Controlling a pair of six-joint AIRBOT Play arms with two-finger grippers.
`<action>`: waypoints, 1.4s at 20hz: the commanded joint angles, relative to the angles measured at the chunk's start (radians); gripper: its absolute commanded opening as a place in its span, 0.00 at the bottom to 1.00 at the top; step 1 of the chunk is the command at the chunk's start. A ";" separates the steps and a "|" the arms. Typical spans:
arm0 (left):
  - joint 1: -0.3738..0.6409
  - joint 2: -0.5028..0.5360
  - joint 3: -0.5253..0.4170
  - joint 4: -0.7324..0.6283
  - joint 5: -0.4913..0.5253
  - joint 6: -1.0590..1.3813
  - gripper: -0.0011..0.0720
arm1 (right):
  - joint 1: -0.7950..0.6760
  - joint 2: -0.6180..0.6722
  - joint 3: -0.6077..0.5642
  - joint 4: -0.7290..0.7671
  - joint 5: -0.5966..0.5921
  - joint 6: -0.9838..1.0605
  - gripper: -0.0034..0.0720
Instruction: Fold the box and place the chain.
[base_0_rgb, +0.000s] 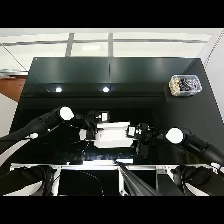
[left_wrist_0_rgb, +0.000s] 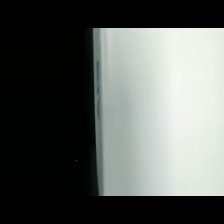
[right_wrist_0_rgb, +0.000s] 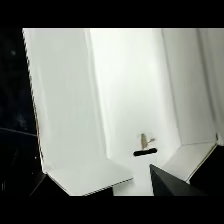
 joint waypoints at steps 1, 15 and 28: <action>0.000 -0.001 0.000 -0.004 -0.001 0.000 0.06 | 0.006 0.000 0.030 0.010 -0.008 0.048 0.98; 0.000 0.000 0.000 -0.003 0.000 0.000 0.05 | -0.008 0.051 0.063 -0.058 -0.108 0.118 0.98; 0.000 0.000 0.000 -0.003 0.011 0.000 0.05 | -0.072 -0.071 0.074 0.192 0.017 -0.262 0.98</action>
